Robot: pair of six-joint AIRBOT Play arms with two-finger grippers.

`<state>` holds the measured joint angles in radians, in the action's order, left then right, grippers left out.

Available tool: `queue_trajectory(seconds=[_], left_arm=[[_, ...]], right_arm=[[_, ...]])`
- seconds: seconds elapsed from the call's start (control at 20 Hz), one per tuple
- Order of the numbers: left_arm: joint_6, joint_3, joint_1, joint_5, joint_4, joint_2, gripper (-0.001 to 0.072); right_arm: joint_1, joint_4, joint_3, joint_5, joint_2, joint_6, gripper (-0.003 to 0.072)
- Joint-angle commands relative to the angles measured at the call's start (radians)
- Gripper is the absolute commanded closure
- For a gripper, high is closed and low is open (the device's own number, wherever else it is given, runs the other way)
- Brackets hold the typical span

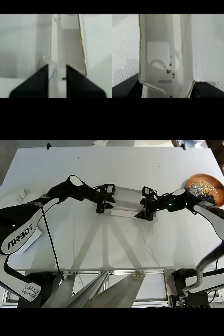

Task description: Fold the box and place the chain.

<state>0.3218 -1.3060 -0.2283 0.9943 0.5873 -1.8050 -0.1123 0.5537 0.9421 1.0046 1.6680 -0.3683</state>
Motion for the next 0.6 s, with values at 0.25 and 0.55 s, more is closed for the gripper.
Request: queue_trajectory(seconds=[0.25,0.55], left_arm=[[-0.207,0.001,0.006,0.004,0.100,0.080,0.0569],[-0.327,0.166,0.084,-0.005,0.208,0.330,0.0571]], right_arm=[[0.001,-0.001,0.000,0.001,0.001,0.001,0.0352],[0.001,-0.001,0.000,0.001,0.001,0.001,0.0352]])
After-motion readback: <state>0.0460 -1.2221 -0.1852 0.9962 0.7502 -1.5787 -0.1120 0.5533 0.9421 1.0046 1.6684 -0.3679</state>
